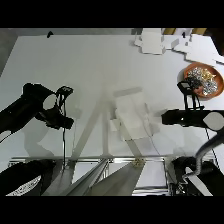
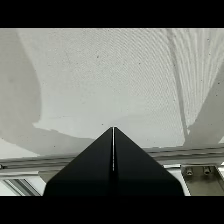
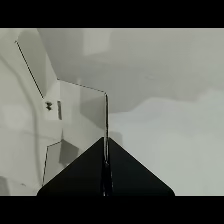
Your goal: Fold the box and place the chain.
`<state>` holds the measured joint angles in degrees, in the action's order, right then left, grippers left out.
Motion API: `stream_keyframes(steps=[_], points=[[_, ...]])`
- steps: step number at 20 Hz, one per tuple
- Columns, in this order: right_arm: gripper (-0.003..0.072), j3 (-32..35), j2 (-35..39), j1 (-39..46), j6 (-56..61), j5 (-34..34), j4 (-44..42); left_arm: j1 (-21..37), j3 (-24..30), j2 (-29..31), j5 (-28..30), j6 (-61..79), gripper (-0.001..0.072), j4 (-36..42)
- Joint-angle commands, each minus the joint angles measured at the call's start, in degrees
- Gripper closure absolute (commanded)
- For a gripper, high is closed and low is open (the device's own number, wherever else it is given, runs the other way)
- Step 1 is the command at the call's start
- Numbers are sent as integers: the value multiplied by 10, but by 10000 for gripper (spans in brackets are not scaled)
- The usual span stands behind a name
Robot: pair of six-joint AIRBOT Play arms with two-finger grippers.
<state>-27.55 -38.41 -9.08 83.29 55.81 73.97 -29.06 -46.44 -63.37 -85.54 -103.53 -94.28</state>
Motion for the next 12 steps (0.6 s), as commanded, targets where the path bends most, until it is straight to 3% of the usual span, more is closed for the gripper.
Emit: stream_keyframes(steps=[1, 12], points=[[672, 12, 31, -57, 34, -28, -7, 0, 0, 0, 0, 0, 699, 0], [672, 12, 30, -100, 54, -67, -3, 0, 0, 0, 5, 0, 699, 0]])
